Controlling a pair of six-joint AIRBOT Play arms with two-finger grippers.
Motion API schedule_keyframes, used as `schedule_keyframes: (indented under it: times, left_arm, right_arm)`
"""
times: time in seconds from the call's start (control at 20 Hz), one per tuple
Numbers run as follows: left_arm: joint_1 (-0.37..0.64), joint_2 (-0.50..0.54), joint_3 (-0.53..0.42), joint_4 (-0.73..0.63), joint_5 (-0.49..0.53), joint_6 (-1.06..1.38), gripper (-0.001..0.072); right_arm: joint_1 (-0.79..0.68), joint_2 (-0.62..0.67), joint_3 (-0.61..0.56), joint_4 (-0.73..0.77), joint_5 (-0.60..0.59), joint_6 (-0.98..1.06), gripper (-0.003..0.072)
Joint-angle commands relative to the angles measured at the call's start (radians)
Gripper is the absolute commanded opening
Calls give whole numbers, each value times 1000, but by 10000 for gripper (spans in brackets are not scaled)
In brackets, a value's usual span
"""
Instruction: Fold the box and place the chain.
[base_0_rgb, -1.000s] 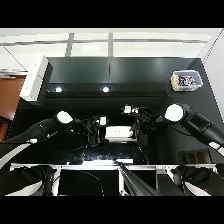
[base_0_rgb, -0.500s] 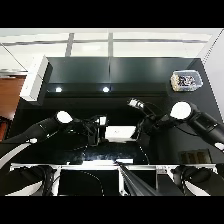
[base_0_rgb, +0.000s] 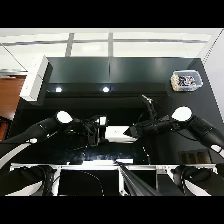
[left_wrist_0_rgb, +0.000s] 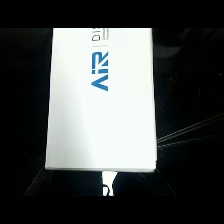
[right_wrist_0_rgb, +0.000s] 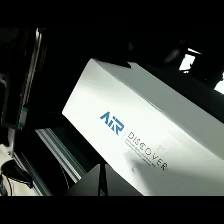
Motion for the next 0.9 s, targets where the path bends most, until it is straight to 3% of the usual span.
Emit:
schedule_keyframes:
  times: [0.0, 0.35, 0.85]
  left_arm:
    - [-1, -1, 0, 0, 1, 0, 491]
    - [-1, -1, 0, 0, 1, 0, 492]
    - [0, -1, 0, 0, 0, 0, 492]
  right_arm:
    - [13, -23, -21, 60, -29, 21, 38]
    - [61, -117, -27, 45, -75, 23, 38]
    - [58, -119, -27, -32, -103, 45, 38]
